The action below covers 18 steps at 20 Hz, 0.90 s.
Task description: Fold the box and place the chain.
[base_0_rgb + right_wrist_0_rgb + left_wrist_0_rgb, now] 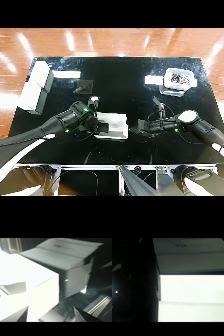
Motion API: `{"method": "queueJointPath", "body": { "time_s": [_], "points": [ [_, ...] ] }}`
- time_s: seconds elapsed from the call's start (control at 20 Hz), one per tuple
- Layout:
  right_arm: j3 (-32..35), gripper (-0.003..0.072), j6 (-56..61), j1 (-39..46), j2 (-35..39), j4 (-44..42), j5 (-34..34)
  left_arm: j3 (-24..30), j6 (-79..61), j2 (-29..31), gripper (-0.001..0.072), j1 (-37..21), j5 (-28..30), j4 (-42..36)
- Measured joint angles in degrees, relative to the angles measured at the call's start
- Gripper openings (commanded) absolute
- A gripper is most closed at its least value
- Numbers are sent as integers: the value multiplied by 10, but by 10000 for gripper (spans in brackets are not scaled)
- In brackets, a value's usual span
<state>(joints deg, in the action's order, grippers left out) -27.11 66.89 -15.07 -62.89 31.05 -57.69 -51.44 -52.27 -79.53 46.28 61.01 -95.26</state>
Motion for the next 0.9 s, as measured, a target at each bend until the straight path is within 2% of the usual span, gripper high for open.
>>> {"method": "queueJointPath", "body": {
  "time_s": [0.25,0.4,0.5,0.7,0.75,0.9],
  "points": [
    [-24,712,11,-35,0,-2,19,0,0,0,19,0,0,0],
    [-47,711,57,-66,0,35,30,0,0,0,19,0,0,0],
    [-65,710,114,-98,0,87,39,0,0,0,20,0,0,0],
    [-108,709,294,-175,-1,249,70,0,0,0,20,0,0,0],
    [-118,679,338,-191,-2,286,72,0,0,0,20,0,0,0],
    [-154,679,448,-233,-19,376,73,0,0,0,19,0,0,0]
  ]
}}
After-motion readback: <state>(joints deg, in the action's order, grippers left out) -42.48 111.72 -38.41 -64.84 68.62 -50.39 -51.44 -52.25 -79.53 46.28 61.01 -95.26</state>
